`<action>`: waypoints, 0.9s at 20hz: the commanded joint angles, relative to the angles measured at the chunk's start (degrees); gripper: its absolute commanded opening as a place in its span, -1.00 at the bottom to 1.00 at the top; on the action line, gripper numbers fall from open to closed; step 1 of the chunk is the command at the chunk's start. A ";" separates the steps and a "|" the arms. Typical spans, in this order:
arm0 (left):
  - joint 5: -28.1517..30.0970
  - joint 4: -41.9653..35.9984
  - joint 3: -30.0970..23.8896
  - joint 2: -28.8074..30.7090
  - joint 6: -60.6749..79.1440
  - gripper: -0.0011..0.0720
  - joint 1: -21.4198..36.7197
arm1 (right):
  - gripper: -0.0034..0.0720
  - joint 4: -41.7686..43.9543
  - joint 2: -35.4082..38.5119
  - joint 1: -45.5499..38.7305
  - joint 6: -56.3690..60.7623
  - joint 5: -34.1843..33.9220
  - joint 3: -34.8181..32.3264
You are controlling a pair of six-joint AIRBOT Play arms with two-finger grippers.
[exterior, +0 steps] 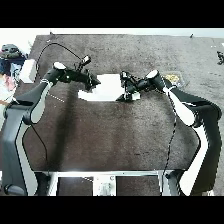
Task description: Fold the box and place the chain.
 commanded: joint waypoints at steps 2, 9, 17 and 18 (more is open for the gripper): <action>-0.02 -0.50 0.07 4.63 1.11 -0.94 0.83 | 0.33 0.00 0.02 0.07 0.04 0.00 0.04; -16.26 17.27 0.00 10.10 -0.04 0.54 3.21 | 0.33 0.00 0.02 0.07 0.04 0.04 0.04; 0.94 30.82 -7.82 10.10 -0.44 0.99 -3.02 | 0.33 0.00 0.02 0.04 0.04 0.02 0.04; 1.11 28.72 -8.66 10.10 -0.37 0.99 -3.06 | 0.33 0.00 0.02 0.04 0.04 0.00 0.04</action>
